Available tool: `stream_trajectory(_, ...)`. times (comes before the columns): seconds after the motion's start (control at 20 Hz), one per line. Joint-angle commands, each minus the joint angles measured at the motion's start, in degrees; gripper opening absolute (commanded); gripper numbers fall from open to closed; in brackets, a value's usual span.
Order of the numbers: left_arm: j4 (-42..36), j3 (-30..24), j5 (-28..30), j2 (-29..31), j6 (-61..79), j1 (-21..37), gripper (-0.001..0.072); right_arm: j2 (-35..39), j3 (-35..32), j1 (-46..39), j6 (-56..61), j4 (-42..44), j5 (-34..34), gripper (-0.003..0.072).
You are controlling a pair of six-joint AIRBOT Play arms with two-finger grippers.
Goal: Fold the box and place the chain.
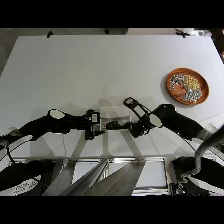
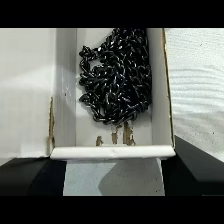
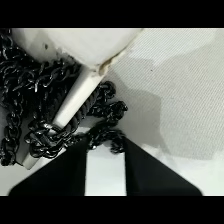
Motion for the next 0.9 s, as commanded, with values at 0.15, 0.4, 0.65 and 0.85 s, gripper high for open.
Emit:
stream_trajectory(0.15,0.02,0.02,-0.07,-0.02,0.00,0.00,0.0112,-0.07,-0.02,0.07,0.13,0.07,1.25,0.0006)
stream_trajectory(0.4,0.02,0.02,-0.07,-0.02,0.00,0.00,0.0112,1.81,-0.02,0.07,0.13,-0.44,5.84,0.0007)
stream_trajectory(0.65,0.02,0.02,-0.07,-0.02,0.00,-0.02,0.0112,8.17,0.00,0.07,1.62,-0.37,6.54,0.0007)
stream_trajectory(0.85,0.02,0.02,-0.09,-0.02,0.00,-0.02,0.0112,9.64,0.00,0.26,2.95,0.33,6.62,0.0007)
